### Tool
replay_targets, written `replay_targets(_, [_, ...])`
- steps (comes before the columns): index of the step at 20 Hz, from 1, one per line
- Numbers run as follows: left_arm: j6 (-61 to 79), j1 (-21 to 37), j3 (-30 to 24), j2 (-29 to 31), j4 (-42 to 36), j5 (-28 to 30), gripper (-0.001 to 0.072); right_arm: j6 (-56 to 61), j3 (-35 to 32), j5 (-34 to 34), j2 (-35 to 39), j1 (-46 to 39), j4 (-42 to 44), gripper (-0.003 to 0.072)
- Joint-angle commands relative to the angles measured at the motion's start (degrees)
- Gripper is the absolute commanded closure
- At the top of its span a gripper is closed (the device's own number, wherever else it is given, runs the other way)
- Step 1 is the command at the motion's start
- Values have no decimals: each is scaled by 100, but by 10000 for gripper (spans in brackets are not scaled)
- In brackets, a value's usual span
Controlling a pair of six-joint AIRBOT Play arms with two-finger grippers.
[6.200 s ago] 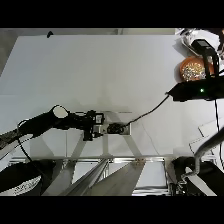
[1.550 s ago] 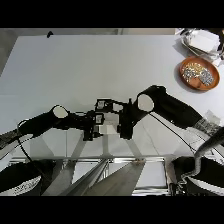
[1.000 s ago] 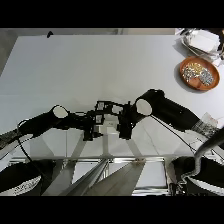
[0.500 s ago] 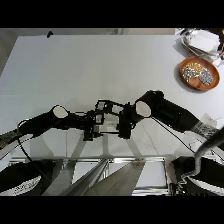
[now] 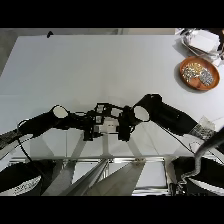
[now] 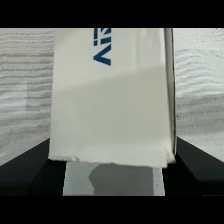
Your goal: Fold the box and place the chain.
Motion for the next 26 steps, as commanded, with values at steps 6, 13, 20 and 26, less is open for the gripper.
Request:
replay_targets(6, [2, 0, -2, 0, 2, 0, 677, 127, -221, 31, 15, 105, 68, 380])
replay_targets(13, [2, 0, -2, 0, 2, 0, 677, 170, -221, -420, 597, 98, 149, 343])
replay_targets(20, [2, 0, -2, 0, 2, 0, 677, -201, -695, -1132, 713, 74, 1648, 674])
replay_targets(26, [2, 0, -2, 0, 4, 0, 677, -763, -1705, -2225, 715, -33, 2575, 674])
